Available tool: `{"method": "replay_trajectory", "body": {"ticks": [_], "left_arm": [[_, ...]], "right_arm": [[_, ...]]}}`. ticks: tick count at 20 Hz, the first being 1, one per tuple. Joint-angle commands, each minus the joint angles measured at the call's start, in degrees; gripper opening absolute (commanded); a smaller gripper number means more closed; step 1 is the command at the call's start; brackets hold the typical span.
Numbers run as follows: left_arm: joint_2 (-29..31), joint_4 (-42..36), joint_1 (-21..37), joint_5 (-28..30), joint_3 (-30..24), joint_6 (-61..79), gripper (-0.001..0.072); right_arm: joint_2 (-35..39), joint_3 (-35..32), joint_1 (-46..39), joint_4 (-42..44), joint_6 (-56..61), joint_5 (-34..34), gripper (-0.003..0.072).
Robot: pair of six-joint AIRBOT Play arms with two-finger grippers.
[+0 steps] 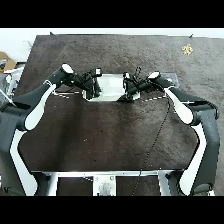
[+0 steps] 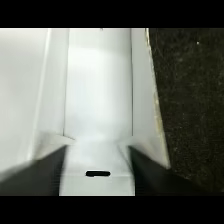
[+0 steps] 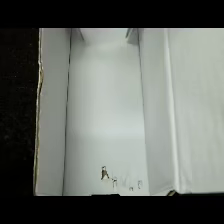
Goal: Fold the box and place the chain.
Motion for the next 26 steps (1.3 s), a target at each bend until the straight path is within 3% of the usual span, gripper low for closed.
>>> {"method": "replay_trajectory", "body": {"ticks": [1, 8, 9, 10, 12, 13, 21, 26], "left_arm": [[0.0, 1.55, -0.02, 1.07, 0.0, -3.69, 0.072], [0.04, 0.61, 0.2, 0.92, 0.02, -4.98, 0.0718], [0.04, 0.66, 0.44, 0.46, 0.26, -6.88, 0.0632], [0.37, 1.4, 0.92, -0.2, 0.39, -9.11, 0.0429], [1.38, 1.46, 2.19, -3.23, 0.76, -12.28, 0.0088], [1.9, 1.46, 3.02, -5.27, 1.14, -13.31, 0.0009], [12.33, 8.72, 10.93, -7.65, 2.89, -57.96, 0.0009], [12.59, 6.99, 16.76, -12.02, -0.48, -69.29, 0.0009]], "right_arm": [[-0.04, -0.02, 0.02, 0.02, 0.0, 0.02, 0.0318], [-0.04, -0.02, 0.02, 0.02, 0.0, 0.02, 0.0318], [-0.04, -0.02, 0.02, 0.02, 0.0, 0.04, 0.0318], [-0.04, -0.02, 0.02, 0.02, 0.0, 0.02, 0.0318], [-0.04, -0.02, 0.02, 0.02, 0.0, 0.02, 0.0318], [-0.04, -0.02, 0.02, 0.02, 0.0, 0.02, 0.0318], [-0.04, -0.02, 0.04, 0.02, 0.0, 0.02, 0.0318], [-0.04, -0.02, 0.02, 0.02, 0.0, 0.02, 0.0318]]}}
